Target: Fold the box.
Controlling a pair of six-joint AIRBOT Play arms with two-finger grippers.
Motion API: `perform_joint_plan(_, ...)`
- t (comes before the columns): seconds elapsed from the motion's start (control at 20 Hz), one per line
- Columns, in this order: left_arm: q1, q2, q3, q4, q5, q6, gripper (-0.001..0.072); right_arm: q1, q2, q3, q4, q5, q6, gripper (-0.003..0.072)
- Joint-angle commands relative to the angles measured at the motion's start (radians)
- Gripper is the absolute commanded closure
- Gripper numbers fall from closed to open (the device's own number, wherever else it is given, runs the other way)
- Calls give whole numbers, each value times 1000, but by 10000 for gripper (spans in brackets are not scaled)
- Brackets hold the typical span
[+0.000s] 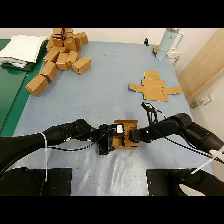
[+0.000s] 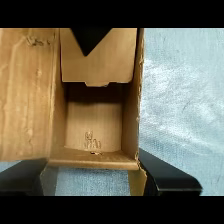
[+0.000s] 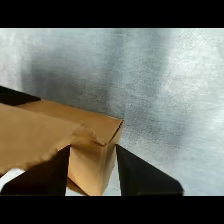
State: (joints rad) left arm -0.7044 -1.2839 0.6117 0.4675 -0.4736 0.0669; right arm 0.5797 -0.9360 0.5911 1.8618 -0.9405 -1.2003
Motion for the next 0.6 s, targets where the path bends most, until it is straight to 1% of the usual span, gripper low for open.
perform_joint_plan(0.0,0,0,0,0,0,1,285,119,-105,104,-217,-102,285,240)
perform_joint_plan(0.1,0,0,0,0,0,1,285,181,-152,155,-322,-191,410,241)
perform_joint_plan(0.2,0,0,0,0,0,1,285,223,-193,191,-352,-256,505,240)
perform_joint_plan(0.35,0,0,0,0,0,1,285,269,-230,197,-351,-269,630,241)
perform_joint_plan(0.45,0,0,0,0,0,1,285,282,-259,197,-352,-265,677,248)
perform_joint_plan(0.55,0,0,0,1,0,1,285,282,-292,197,-357,-249,689,290)
